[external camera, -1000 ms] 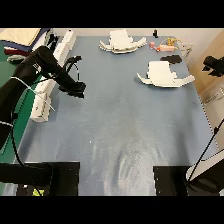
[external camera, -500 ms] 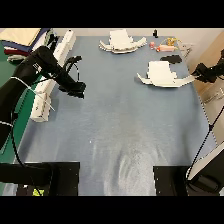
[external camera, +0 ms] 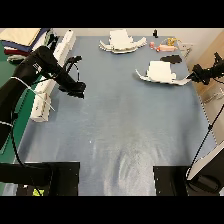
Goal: Fold the box.
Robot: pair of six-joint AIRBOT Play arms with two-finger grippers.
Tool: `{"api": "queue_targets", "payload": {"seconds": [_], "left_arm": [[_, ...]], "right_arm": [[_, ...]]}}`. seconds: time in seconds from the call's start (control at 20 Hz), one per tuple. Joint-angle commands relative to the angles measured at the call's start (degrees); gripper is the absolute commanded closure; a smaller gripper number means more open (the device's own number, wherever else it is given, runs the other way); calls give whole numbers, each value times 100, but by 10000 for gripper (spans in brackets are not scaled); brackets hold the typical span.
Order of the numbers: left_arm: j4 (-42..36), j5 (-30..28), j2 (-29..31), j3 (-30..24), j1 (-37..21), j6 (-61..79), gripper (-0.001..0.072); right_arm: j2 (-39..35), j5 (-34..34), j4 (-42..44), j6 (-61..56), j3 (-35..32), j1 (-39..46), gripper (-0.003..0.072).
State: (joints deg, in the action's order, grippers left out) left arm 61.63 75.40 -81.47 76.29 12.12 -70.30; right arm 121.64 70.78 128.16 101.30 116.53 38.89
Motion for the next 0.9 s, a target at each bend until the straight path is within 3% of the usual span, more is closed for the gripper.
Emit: {"api": "queue_targets", "payload": {"seconds": [0.0, 0.25, 0.45, 0.6, 0.85], "left_arm": [[2, 0, -2, 7, 0, 2, 696], [2, 0, -2, 7, 0, 2, 695], [2, 0, -2, 7, 0, 0, 696], [2, 0, -2, 7, 0, 2, 696], [2, 0, -2, 7, 0, 0, 696]], "right_arm": [[-57, 800, 348, 83, 2, -9, 685], [-752, 1071, 557, 120, -444, -348, 690], [-1744, 1049, 503, 118, -1403, -927, 690], [-2761, 592, 358, 116, -2863, -1423, 690], [-5036, -752, 326, 116, -6072, -1840, 690]]}}
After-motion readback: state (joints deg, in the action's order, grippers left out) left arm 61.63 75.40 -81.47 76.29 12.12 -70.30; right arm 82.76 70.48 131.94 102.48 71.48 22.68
